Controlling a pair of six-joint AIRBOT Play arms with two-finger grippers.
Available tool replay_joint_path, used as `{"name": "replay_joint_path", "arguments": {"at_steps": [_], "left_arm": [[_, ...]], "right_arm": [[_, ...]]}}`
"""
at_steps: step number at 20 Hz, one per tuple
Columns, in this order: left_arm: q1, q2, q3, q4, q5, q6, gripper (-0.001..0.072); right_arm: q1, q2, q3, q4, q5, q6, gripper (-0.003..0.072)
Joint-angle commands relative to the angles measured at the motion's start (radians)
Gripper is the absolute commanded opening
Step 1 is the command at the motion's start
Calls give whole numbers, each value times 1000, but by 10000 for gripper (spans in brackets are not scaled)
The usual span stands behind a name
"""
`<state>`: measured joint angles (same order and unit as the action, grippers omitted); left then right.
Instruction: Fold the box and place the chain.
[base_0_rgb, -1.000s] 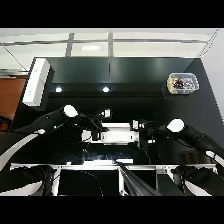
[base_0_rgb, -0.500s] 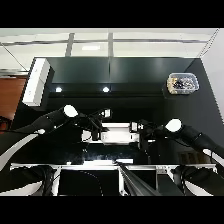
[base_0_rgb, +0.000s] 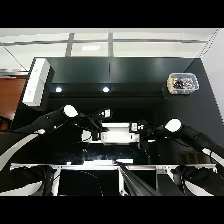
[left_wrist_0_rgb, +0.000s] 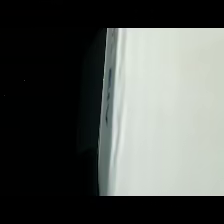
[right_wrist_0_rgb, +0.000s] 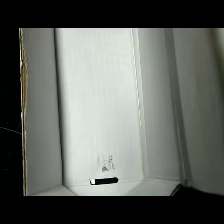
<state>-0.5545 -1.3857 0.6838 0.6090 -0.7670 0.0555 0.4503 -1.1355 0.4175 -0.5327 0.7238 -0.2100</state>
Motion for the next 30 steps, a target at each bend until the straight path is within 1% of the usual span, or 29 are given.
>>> {"name": "replay_joint_path", "arguments": {"at_steps": [1,2,3,11,13,15,16,17,20,21,24,25,26,27,28,29,30], "left_arm": [[0,0,1,0,0,0,27],[0,0,1,0,0,0,27],[0,0,1,0,0,0,27],[0,1,5,1,-4,-4,26],[0,7,23,13,-28,-34,26],[0,23,50,47,-44,-132,34],[0,35,63,89,-52,-191,148],[0,55,74,137,-54,-228,325],[3,143,86,318,-92,-331,594],[8,181,86,387,-111,-393,643],[30,322,86,596,-201,-677,636],[40,366,86,646,-251,-780,519],[48,403,86,671,-311,-866,191],[54,435,86,672,-386,-892,26],[53,454,85,655,-449,-908,26],[53,464,77,594,-495,-933,26],[53,463,64,500,-522,-953,26]], "right_arm": [[1,-1,0,-1,-3,0,641],[1,-1,0,-2,-3,0,472],[1,-1,0,-2,-3,0,443],[1,-1,0,-2,-3,0,443],[0,-1,0,-2,-3,0,443],[0,-1,0,-2,-3,0,443],[0,-1,0,-2,-3,0,443],[0,-1,0,-2,-3,0,443],[0,-1,0,-2,-3,0,443],[0,-1,0,-2,-3,0,443],[0,-1,0,-2,-3,0,443],[0,-1,0,-2,-3,0,443],[0,-1,0,-2,-3,0,444],[0,-1,0,-2,-3,0,443],[0,-1,0,-2,-3,0,443],[0,-1,0,-2,-3,0,443],[0,-1,0,-2,-3,0,443]]}}
